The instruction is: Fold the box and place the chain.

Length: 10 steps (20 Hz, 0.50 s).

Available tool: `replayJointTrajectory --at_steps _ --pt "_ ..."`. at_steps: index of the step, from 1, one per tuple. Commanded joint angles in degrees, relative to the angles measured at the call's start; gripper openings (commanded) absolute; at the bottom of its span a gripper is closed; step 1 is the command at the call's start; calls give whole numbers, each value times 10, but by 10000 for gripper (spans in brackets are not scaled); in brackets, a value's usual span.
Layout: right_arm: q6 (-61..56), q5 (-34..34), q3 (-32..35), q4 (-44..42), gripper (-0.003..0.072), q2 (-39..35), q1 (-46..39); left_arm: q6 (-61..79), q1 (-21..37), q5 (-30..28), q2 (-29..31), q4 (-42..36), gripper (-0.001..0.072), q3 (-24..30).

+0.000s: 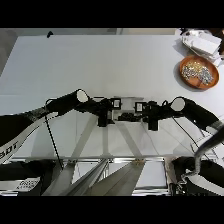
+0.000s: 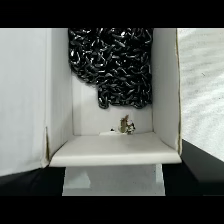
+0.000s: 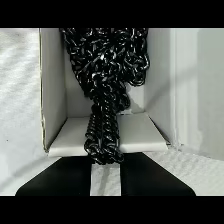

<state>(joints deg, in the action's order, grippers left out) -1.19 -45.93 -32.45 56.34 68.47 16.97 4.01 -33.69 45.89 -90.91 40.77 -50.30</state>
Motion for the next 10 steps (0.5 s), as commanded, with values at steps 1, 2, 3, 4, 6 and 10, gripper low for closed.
replayJointTrajectory --at_steps 1,2,3,4,6,10 --pt "3 4 2 -17 128 0 0 0 0 0 0 0 133 0" --pt "2 4 2 -14 66 0 0 0 0 0 0 0 133 0" --pt "2 2 2 -8 13 0 0 0 0 0 0 0 133 0" --pt "2 0 2 -3 14 0 -1 0 0 0 0 0 133 0" --pt "-5 -3 2 13 14 -2 -1 0 0 0 0 0 133 0" --pt "-60 -8 2 63 13 -23 -1 0 0 0 0 0 133 0"
